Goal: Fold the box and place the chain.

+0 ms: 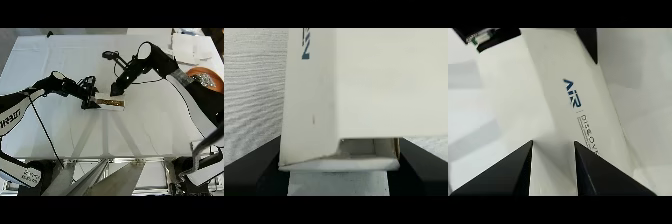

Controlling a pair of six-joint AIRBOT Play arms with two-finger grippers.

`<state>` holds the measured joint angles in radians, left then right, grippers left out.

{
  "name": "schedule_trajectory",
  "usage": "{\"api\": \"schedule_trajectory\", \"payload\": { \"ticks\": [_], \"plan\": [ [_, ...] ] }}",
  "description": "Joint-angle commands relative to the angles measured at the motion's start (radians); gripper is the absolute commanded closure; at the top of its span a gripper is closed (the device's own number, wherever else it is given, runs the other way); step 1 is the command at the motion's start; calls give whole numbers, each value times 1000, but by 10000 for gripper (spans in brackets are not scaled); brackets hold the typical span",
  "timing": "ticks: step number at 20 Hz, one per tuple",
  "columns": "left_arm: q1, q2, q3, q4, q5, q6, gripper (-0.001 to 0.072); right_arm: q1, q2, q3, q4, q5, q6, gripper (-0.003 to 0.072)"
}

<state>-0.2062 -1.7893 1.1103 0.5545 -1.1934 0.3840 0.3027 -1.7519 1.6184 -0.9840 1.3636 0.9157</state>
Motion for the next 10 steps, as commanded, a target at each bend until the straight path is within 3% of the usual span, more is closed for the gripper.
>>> {"api": "schedule_trajectory", "payload": {
  "ticks": [1,6,10],
  "plan": [
    [0,0,0,0,0,0,389,52,22,-2,-103,-31,-79,317],
    [0,0,0,0,0,0,389,109,46,-31,-136,-204,-169,289],
    [0,0,0,0,0,0,389,138,58,-91,-199,-250,-169,289]
  ]
}}
